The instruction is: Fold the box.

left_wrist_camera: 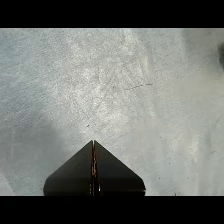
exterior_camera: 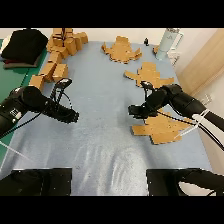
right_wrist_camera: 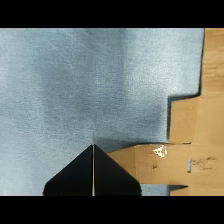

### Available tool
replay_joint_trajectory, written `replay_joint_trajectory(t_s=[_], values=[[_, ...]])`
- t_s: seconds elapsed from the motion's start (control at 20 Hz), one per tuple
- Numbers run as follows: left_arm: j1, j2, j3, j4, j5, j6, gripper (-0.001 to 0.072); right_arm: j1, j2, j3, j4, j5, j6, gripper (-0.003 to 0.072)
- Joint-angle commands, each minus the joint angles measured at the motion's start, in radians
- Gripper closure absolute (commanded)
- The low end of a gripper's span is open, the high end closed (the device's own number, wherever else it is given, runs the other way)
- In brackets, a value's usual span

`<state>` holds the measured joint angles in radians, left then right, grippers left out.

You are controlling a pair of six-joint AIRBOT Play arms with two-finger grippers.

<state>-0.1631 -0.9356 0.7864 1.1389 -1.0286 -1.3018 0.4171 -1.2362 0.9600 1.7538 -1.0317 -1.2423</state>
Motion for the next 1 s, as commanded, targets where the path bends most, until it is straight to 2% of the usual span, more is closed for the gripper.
replay_joint_trajectory(t_s=[0.0,0.25,0.35,0.4,0.45,0.5,0.6,0.65,0.75,0.95], values=[[0.0,0.0,0.0,0.0,0.0,0.0,0.0694,0.0,-0.001,0.001,0.0,0.0,0.0,0.068],[0.0,0.0,0.0,-0.002,0.017,0.001,0.0694,0.0,-0.001,0.001,0.039,0.1,0.043,0.068],[0.0,0.0,0.0,-0.014,0.121,0.001,0.0694,0.0,-0.005,0.001,0.097,0.128,0.14,0.068],[0.0,0.0,0.0,-0.018,0.148,0.0,0.0694,-0.004,-0.005,0.006,0.066,0.143,0.145,0.068],[0.0,0.0,0.0,-0.021,0.163,-0.001,0.0694,-0.023,-0.005,0.029,0.011,0.108,0.146,0.068],[0.0,0.0,0.0,-0.037,0.166,0.0,0.0694,-0.066,-0.005,0.072,-0.05,0.016,0.146,0.0679],[0.0,0.0,0.0,-0.045,0.176,0.0,0.0694,-0.185,-0.005,0.179,-0.196,-0.212,0.14,0.0521],[0.0,0.0,0.0,-0.049,0.172,0.0,0.0694,-0.255,-0.003,0.226,-0.273,-0.305,0.11,0.0511],[0.0,0.0,0.0,-0.087,0.164,0.0,0.0694,-0.403,-0.003,0.274,-0.38,-0.415,0.025,0.0262],[0.0,-0.002,0.0,-0.175,0.175,0.0,0.0693,-0.711,-0.039,0.262,-0.373,-0.419,-0.277,0.0246]])
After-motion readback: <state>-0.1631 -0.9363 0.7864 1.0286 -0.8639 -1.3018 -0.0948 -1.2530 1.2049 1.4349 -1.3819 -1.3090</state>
